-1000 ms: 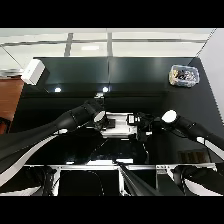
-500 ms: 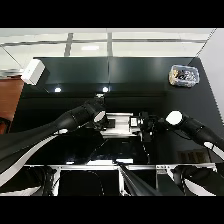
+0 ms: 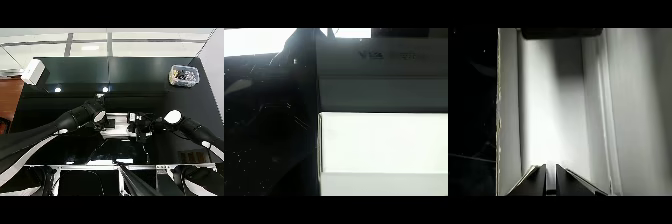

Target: Fold the box and place the chain.

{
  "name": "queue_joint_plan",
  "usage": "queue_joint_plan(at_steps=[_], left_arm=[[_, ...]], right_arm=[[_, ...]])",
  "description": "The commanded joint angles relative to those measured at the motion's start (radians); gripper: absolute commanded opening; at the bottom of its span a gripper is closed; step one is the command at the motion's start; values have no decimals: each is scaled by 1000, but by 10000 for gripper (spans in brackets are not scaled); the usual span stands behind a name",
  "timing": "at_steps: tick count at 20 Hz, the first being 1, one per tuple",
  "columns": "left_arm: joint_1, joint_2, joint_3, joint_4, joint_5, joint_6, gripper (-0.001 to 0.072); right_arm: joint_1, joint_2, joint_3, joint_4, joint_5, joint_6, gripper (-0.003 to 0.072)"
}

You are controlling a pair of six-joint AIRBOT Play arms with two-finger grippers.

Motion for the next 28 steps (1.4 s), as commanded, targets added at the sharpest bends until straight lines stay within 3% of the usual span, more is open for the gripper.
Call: queue_joint_plan(at_steps=[1,5,6,7,8,9,10,11,12,13,15,18,20,23,25,28], left_arm=[[0,0,0,0,2,0,28],[0,0,0,-1,2,0,28],[0,0,0,0,2,0,28],[0,0,0,0,3,0,28],[0,0,0,0,5,0,28],[0,0,0,0,5,-1,28],[0,0,0,0,4,0,27],[0,0,0,0,4,0,28],[0,0,0,0,5,0,28],[0,0,0,0,5,0,28],[0,0,0,-1,4,0,27],[0,0,0,-1,1,-1,28],[0,0,0,-1,1,-1,28],[0,0,0,-1,2,-1,28],[0,0,0,-1,2,-1,28],[0,0,0,-1,2,-1,28]], right_arm=[[13,-26,1,60,-21,47,67],[13,-26,1,52,-21,63,79],[13,-26,1,53,-26,76,305],[13,-26,1,52,-29,98,370],[13,-26,1,47,-25,105,165],[13,-26,1,46,-24,112,209],[13,-26,1,56,-26,126,466],[13,-26,1,55,-21,139,405],[12,-25,1,45,-1,171,20],[8,-24,2,40,19,233,13],[-33,4,18,-16,106,557,13],[-235,89,109,-195,390,916,13],[-482,118,106,-264,405,1063,13],[-803,116,-5,-149,333,1256,13],[-870,100,-90,-85,332,1258,13],[-766,47,-157,-75,352,1167,13]])
